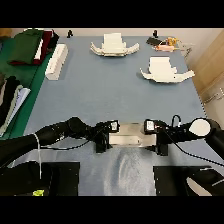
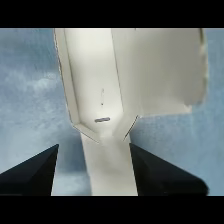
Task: Fold the box.
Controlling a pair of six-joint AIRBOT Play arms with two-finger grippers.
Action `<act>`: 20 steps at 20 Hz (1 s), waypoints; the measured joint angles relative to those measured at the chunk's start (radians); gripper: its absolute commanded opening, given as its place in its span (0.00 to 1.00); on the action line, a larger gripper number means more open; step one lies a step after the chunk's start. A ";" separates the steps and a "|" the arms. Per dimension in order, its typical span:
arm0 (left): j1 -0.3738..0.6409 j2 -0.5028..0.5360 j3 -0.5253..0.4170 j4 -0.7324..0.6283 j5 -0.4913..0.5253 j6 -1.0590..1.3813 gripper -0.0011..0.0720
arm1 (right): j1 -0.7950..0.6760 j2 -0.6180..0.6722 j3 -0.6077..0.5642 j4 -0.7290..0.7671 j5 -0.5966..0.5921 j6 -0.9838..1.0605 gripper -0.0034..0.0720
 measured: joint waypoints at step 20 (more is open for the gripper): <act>0.000 0.000 0.000 0.000 0.000 0.000 0.66 | 0.000 0.072 0.000 0.544 -0.053 0.921 0.39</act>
